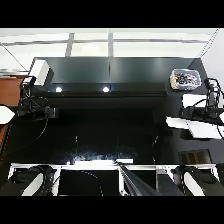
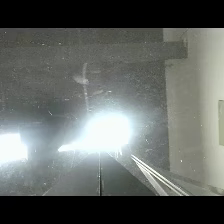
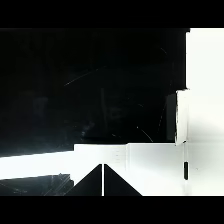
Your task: Fold the box and place the chain.
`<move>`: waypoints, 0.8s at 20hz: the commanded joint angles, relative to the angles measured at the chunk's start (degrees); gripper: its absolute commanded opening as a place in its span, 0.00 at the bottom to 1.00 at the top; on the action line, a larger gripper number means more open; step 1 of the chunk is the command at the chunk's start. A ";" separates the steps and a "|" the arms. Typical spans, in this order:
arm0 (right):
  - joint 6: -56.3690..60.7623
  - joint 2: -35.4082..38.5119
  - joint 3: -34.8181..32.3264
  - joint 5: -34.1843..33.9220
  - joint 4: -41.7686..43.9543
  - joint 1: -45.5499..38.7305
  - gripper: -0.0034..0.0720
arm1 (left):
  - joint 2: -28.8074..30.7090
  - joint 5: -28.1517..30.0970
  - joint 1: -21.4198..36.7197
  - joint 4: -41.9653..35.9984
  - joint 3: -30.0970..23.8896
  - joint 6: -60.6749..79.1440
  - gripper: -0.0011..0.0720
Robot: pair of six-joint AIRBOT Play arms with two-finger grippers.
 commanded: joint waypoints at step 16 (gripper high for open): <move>0.02 0.02 -0.02 -1.53 0.17 0.00 0.07 | -0.52 3.10 0.00 -1.53 0.00 0.02 0.05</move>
